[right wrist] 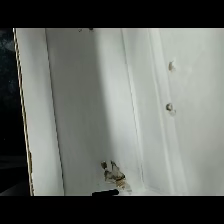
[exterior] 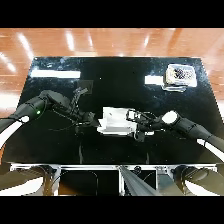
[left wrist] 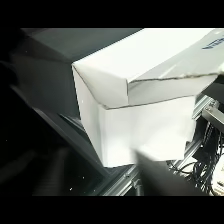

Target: Fold the box and place the chain.

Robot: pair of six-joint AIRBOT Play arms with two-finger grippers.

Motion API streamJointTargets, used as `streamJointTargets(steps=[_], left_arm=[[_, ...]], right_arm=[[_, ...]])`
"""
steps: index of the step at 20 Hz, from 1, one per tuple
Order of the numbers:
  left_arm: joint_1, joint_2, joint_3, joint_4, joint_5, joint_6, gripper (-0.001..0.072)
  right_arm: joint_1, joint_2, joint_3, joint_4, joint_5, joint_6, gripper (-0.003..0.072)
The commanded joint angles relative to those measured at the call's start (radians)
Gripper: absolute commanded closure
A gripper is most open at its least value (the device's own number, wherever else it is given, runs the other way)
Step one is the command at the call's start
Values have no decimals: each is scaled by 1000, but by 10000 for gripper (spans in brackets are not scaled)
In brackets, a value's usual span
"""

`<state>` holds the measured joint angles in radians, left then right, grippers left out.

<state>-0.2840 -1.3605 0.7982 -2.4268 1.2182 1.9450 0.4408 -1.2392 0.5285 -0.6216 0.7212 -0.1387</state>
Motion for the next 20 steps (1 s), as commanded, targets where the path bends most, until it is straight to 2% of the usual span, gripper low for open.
streamJointTargets(steps=[1, 6, 13, 20], left_arm=[[-2, 1, 2, 2, 6, 9, 79], [-6, 1, 13, -2, -11, 8, 80], [-120, 1, 13, 6, -150, -43, 81], [-192, 36, 13, 41, -246, -128, 84]], right_arm=[[0, 0, 0, 0, 0, 0, 2], [0, 0, 0, 0, 0, 0, 1], [0, 0, 0, 0, 0, 0, 1], [0, 0, 0, 0, 0, 0, 2]])
